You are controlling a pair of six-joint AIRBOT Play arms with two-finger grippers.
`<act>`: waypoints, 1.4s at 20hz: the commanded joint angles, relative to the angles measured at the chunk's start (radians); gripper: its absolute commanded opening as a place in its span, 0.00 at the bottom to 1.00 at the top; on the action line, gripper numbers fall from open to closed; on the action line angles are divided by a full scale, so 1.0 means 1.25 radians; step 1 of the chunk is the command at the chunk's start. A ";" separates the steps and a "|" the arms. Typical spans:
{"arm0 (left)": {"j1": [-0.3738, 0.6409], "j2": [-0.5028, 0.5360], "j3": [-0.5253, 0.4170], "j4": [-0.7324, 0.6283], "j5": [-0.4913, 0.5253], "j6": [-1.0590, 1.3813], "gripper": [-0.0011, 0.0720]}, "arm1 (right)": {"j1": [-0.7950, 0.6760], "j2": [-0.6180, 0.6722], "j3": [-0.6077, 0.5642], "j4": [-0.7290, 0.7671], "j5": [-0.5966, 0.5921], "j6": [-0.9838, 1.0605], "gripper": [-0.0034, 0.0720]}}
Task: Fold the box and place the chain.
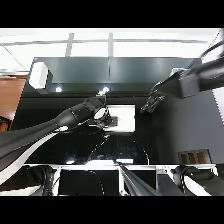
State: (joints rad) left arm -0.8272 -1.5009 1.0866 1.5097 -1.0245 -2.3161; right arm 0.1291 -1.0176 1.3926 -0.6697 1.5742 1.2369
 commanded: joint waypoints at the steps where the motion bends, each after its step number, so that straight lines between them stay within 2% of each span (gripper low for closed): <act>1: 0.001 0.000 0.000 0.000 0.000 0.000 0.05 | 0.072 -0.010 -0.139 0.102 -0.104 -0.063 0.06; 7: 0.001 0.000 0.000 0.000 0.000 0.000 0.05 | 0.096 -0.016 -0.289 0.056 -0.227 -0.072 0.07; 11: 0.001 0.000 0.000 0.001 0.000 0.000 0.05 | 0.121 -0.018 -0.411 0.047 -0.361 -0.072 0.07; 16: 0.000 0.000 0.000 0.000 -0.001 0.000 0.05 | 0.152 -0.039 -0.476 0.036 -0.443 -0.066 0.07; 20: 0.000 0.000 0.000 0.000 0.000 0.000 0.05 | 0.181 -0.059 -0.477 0.042 -0.474 -0.066 0.07; 23: 0.000 0.000 0.000 0.000 -0.001 0.000 0.05 | 0.168 -0.056 -0.457 0.053 -0.442 -0.067 0.07; 28: 0.000 0.000 0.000 0.000 -0.001 0.000 0.05 | 0.144 -0.040 -0.315 0.066 -0.333 -0.066 0.07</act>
State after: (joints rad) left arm -0.8272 -1.5009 1.0866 1.5101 -1.0256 -2.3157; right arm 0.3206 -1.0737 0.9115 -0.5991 1.0786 1.1530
